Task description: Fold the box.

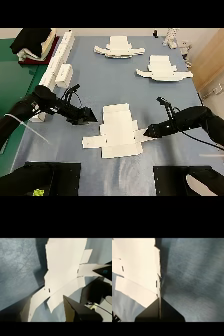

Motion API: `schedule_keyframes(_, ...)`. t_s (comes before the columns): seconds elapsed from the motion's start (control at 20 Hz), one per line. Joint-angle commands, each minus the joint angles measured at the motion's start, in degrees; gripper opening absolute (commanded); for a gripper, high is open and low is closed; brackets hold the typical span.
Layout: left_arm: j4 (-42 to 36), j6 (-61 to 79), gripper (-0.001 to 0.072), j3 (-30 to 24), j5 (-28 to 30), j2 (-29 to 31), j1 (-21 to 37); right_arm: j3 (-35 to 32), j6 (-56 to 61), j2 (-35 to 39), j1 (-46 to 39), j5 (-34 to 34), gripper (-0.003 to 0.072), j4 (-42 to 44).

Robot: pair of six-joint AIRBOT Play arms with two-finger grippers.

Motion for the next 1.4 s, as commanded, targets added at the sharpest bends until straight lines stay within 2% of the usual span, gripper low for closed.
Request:
schedule_keyframes(0.0, -6.7, 9.7, 0.0608, 0.3, -0.5, -6.3, 1.1, -2.8, 1.2, 5.6, 2.4, 2.9, -0.0002, 0.2)
schedule_keyframes(0.2, -11.3, 17.9, 0.0608, 1.6, 1.2, -15.0, 0.7, -2.8, 2.1, 5.4, 2.4, 2.2, -0.0002, 0.3)
schedule_keyframes(0.45, -19.3, 26.4, 0.0608, 8.8, -3.5, -25.4, 0.2, -2.8, 2.6, 5.4, 2.4, 1.2, -0.0002, 0.3)
schedule_keyframes(0.7, -18.4, 29.0, 0.0608, 16.7, -7.0, -31.5, -3.7, -2.8, 2.6, 5.3, 2.4, 1.1, -0.0002, 0.3)
schedule_keyframes(0.9, -16.2, 30.9, 0.0597, 19.6, -12.5, -33.8, -6.6, -2.8, 2.6, 5.3, 2.4, 1.2, -0.0002, 0.2)
schedule_keyframes(0.95, -14.9, 31.1, 0.0360, 19.8, -13.7, -33.8, -6.8, -2.8, 2.6, 5.3, 2.4, 1.2, -0.0001, 0.2)
schedule_keyframes(1.0, -13.7, 32.3, 0.0215, 20.0, -15.3, -33.8, -6.8, -2.8, 2.6, 5.3, 2.4, 1.2, -0.0001, 0.2)
schedule_keyframes(1.1, -13.5, 32.4, 0.0216, 20.0, -17.5, -33.8, -6.3, -2.8, 2.6, 5.3, 2.4, 1.2, -0.0001, 0.2)
schedule_keyframes(1.3, -13.5, 32.9, 0.0213, 20.0, -17.8, -33.8, -6.5, -2.8, 2.6, 5.3, 2.4, 1.2, -0.0001, 0.1)
schedule_keyframes(1.35, -13.5, 33.5, 0.0139, 20.0, -18.0, -33.8, -6.4, -2.8, 2.6, 5.3, 2.4, 1.2, -0.0002, 0.1)
